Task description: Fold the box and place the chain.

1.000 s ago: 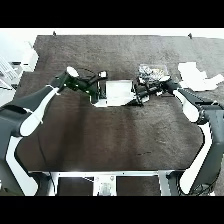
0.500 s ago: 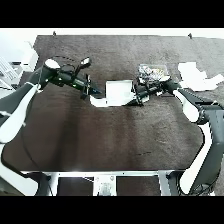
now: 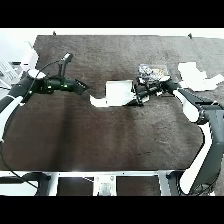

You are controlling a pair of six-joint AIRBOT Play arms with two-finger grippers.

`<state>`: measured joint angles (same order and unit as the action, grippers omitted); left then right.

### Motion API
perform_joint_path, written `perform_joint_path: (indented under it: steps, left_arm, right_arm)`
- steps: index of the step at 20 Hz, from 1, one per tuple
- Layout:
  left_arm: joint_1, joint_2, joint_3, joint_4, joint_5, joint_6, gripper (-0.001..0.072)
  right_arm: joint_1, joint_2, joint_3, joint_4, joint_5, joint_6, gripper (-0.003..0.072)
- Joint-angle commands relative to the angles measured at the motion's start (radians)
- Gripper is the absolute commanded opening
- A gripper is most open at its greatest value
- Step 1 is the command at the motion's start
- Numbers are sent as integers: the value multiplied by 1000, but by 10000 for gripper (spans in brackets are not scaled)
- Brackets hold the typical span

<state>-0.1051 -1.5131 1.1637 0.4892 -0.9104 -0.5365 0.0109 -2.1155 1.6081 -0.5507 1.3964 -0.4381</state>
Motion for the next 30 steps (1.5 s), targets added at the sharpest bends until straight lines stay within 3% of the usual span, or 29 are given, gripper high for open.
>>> perform_joint_path:
  steps: [1,4,7,11,21,26,27,28,30]
  left_arm:
    - [21,15,-68,28,99,-234,17]
    - [69,15,-147,49,82,-286,18]
    - [99,-4,-163,79,67,-375,19]
    - [42,-84,-156,50,72,-406,20]
    - [-115,-286,21,16,82,-458,21]
    - [-127,-288,95,5,22,-454,27]
    - [-127,-288,107,4,9,-458,211]
    - [-127,-288,120,4,-1,-458,294]
    - [-127,-288,138,2,-18,-458,297]
  right_arm:
    - [0,0,0,0,0,0,431]
    - [0,0,0,0,0,0,431]
    - [0,0,0,0,0,0,431]
    - [0,0,0,0,0,0,431]
    - [0,0,0,0,0,0,431]
    - [0,0,0,0,0,0,431]
    - [0,0,0,0,0,0,431]
    - [0,0,0,0,0,0,431]
    - [0,0,0,0,0,0,431]
